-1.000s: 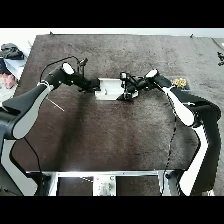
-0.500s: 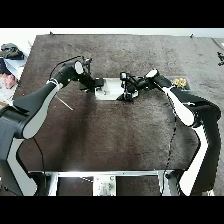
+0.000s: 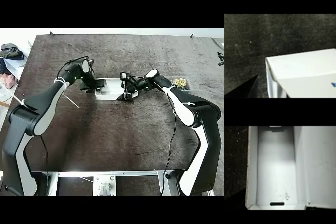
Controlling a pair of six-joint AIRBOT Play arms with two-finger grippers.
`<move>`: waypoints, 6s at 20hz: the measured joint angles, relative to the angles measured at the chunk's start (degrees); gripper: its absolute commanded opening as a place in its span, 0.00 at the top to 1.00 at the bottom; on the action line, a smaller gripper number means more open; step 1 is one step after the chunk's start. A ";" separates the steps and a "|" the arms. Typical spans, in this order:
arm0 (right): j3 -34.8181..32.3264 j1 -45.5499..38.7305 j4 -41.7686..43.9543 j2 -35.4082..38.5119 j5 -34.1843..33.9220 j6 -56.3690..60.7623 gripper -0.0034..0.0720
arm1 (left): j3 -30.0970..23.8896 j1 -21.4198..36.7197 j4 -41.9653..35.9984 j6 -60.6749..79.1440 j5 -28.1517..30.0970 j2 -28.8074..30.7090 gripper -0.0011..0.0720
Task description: Fold the box and place the chain.
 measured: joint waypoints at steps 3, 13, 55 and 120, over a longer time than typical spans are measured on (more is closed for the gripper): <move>0.00 0.00 0.00 0.00 0.00 0.00 0.46 | 4.44 -1.55 4.68 -2.45 -3.82 -2.38 0.51; 0.00 0.00 0.00 0.00 0.00 0.00 0.46 | 6.45 -3.28 11.08 -6.91 -6.34 -4.70 0.57; 0.00 -0.04 -0.02 0.00 -0.04 -0.02 0.46 | 7.04 -2.69 6.93 27.17 -9.70 7.69 0.22; 0.00 -0.07 0.00 0.00 -0.02 0.02 0.46 | -0.46 16.94 -53.90 125.74 -13.11 -13.42 0.00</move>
